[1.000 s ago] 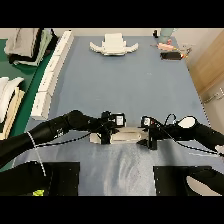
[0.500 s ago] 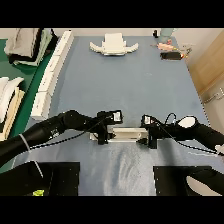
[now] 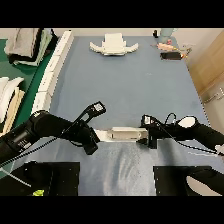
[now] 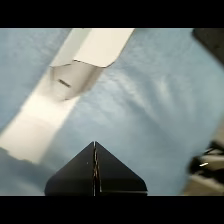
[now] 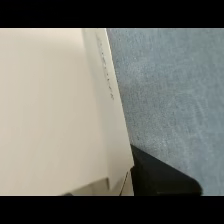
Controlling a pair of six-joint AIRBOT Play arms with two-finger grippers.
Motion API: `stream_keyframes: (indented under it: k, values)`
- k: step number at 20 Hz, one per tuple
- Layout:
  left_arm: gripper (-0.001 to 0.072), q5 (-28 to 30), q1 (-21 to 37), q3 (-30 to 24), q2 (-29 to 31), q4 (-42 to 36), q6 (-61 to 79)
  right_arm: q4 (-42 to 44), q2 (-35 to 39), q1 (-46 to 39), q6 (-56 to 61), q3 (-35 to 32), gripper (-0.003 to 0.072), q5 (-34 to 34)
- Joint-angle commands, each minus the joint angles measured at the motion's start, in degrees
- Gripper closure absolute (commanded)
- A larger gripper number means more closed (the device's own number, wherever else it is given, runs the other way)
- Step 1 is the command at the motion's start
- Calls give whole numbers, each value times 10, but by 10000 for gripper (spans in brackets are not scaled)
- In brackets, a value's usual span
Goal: Fold the box.
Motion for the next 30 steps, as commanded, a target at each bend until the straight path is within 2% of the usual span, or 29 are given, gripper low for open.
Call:
stream_keyframes:
  k: [1, 3, 5, 8, 11, 18, 21, 27, 30]
  values:
    - [696, 70, -42, 1, -22, -125, -155, 1, 0, 0, 0, 0, 161, 0]
    - [696, 161, -42, 6, -73, -196, -155, 1, 0, 0, 0, 0, 162, 0]
    - [696, 225, -19, 18, -124, -230, -155, 1, 0, 0, 0, 0, 162, 0]
    - [696, 254, 32, 40, -189, -274, -154, 1, 0, 0, 0, 0, 162, 0]
    - [696, 258, 56, 61, -237, -311, -141, 1, 0, 0, 0, 0, 162, 0]
    - [696, 218, 56, 66, -324, -311, -174, 1, 0, 0, 0, 0, 162, 0]
    - [696, 199, 56, 67, -337, -311, -174, 1, 0, 0, 0, 0, 162, 0]
    - [696, 221, 59, 85, -338, -311, -148, 1, 0, 0, 0, 0, 162, 0]
    - [696, 160, 85, 123, -322, -308, -88, 1, 0, 0, 0, 0, 162, 0]
